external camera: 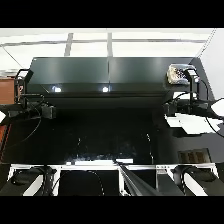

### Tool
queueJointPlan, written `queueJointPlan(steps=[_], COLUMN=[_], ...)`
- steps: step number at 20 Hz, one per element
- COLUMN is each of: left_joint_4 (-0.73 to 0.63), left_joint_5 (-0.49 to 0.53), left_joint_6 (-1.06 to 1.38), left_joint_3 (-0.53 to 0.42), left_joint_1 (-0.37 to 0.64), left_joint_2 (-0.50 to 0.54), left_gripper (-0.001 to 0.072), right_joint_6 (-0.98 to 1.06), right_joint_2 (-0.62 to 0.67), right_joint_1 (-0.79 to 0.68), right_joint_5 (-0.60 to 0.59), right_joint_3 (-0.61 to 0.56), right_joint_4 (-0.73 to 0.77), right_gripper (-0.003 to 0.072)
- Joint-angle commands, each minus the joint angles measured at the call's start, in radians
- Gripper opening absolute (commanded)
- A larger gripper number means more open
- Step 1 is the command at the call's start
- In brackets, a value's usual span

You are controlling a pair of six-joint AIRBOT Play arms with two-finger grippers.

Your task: Fold the box and place the chain.

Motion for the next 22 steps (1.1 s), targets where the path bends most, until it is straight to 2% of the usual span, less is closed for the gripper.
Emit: queueJointPlan(steps=[1,12,13,17,18,19,20,22], left_joint_4=[0.000,0.000,0.000,0.000,0.000,0.000,-0.001,-0.004], left_joint_5=[0.000,0.000,0.000,0.000,0.000,0.001,0.007,0.063], left_joint_6=[0.000,0.000,0.000,0.000,0.000,0.000,0.000,0.000], left_joint_3=[0.000,0.000,0.000,0.000,0.000,0.000,0.000,0.000], left_joint_1=[-0.001,-0.001,-0.001,-0.001,-0.001,-0.001,-0.001,-0.001], left_joint_2=[0.001,0.001,0.001,0.001,0.001,0.001,0.001,0.001], left_gripper=[0.0028,0.0028,0.0028,0.0028,0.0028,0.0028,0.0028,0.0028], right_joint_6=[0.000,0.000,-0.004,0.006,0.008,0.007,0.006,0.055], right_joint_2=[0.000,0.000,-0.001,-0.004,-0.005,-0.005,-0.005,-0.018], right_joint_1=[0.001,0.001,0.001,0.001,0.001,-0.001,-0.004,-0.089], right_joint_5=[0.000,-0.008,-0.062,-0.318,-0.416,-0.495,-0.566,-0.616], right_joint_3=[0.000,0.000,0.000,0.000,0.000,0.000,0.000,0.001], right_joint_4=[0.000,0.004,0.020,0.352,0.359,0.336,0.263,0.096], right_gripper=[0.0017,0.0017,0.0017,0.0019,0.0111,0.0577,0.0715,0.0714])
